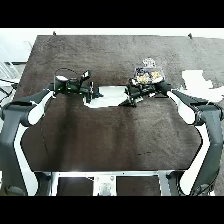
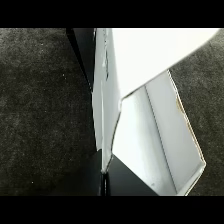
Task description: Fold the box and place the chain.
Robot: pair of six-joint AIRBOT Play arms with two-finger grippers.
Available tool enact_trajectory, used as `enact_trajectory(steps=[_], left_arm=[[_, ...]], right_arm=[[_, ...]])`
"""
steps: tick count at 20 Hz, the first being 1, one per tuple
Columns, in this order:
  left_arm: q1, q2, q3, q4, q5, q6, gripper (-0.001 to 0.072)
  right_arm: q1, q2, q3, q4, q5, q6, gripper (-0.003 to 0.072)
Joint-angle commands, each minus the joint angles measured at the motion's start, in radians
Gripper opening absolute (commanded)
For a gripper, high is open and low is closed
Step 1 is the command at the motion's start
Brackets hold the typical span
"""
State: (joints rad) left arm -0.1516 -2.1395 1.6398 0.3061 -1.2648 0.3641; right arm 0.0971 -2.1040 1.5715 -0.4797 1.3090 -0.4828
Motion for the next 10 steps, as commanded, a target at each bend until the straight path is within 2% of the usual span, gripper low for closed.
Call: enact_trajectory(steps=[1,10], left_arm=[[0.0,0.001,0.0,0.0,0.0,0.0,0.0018],[-0.001,0.001,0.0,0.0,-0.026,0.0,0.0018]], right_arm=[[0.001,-0.001,0.0,0.0,0.0,0.0,0.05],[0.001,-0.001,0.0,0.0,0.0,0.0,0.0501]])
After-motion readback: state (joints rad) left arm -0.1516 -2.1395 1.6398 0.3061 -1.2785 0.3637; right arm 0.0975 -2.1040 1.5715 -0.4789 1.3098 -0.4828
